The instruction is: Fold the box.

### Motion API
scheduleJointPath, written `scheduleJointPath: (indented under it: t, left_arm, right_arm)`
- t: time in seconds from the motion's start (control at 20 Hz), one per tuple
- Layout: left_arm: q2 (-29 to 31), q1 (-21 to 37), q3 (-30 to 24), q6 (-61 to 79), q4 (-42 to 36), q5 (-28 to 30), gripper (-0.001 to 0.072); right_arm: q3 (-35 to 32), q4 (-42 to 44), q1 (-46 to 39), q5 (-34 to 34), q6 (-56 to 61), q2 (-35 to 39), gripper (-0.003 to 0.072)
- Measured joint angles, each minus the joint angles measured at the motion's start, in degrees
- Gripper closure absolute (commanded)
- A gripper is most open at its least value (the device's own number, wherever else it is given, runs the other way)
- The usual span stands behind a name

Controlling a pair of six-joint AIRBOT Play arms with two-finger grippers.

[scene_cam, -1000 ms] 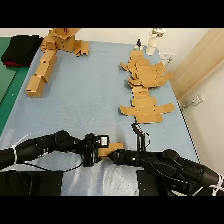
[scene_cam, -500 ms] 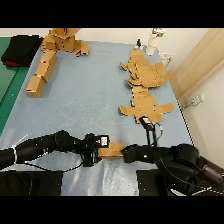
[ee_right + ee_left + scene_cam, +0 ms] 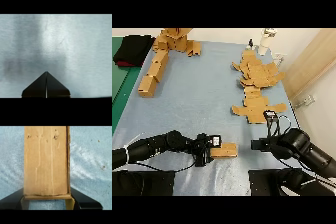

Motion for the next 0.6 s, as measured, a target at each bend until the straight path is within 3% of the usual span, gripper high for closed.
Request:
scheduleJointPath:
  t: [0.35, 0.6]
  left_arm:
    - [0.4, 0.2, 0.7, -1.9, 0.2, 0.1, 0.0249]
    - [6.8, 5.4, 2.5, -12.8, 1.1, 0.2, 0.0249]
  right_arm:
    - [0.2, 1.9, -0.9, 4.9, 3.3, -4.6, 0.0685]
    - [0.2, 1.8, -0.9, 5.6, 3.9, -5.3, 0.0684]
